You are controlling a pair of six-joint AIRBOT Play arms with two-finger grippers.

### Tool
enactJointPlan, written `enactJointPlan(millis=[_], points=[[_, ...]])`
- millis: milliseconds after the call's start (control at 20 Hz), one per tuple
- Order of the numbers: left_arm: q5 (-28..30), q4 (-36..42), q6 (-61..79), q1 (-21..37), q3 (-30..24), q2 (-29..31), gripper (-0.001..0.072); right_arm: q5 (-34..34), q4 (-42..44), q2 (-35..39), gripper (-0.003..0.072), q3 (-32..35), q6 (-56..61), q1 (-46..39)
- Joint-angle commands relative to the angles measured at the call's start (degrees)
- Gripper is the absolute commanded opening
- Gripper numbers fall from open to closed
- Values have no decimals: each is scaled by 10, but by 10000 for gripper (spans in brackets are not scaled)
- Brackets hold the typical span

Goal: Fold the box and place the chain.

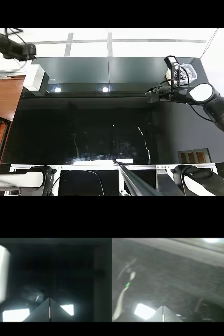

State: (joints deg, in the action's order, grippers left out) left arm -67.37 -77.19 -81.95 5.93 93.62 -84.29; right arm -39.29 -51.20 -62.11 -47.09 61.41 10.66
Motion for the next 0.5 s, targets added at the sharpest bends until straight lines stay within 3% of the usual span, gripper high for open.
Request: enactJointPlan(millis=[0, 100, 200, 300, 450], points=[[152, 29, -8, -82, -289, 205, 28, 48, -75, -6, 20, 31, 33, -5], [205, 37, -16, -115, -442, 313, 28, 21, -77, -6, 21, 34, 31, -8], [212, 49, -29, -126, -535, 401, 28, 20, -76, -6, 21, 34, 31, -8], [211, 42, -37, -125, -584, 459, 29, 20, -76, -6, 21, 34, 31, -8], [196, 40, -36, -121, -603, 489, 30, 20, -76, -6, 21, 34, 31, -8]])
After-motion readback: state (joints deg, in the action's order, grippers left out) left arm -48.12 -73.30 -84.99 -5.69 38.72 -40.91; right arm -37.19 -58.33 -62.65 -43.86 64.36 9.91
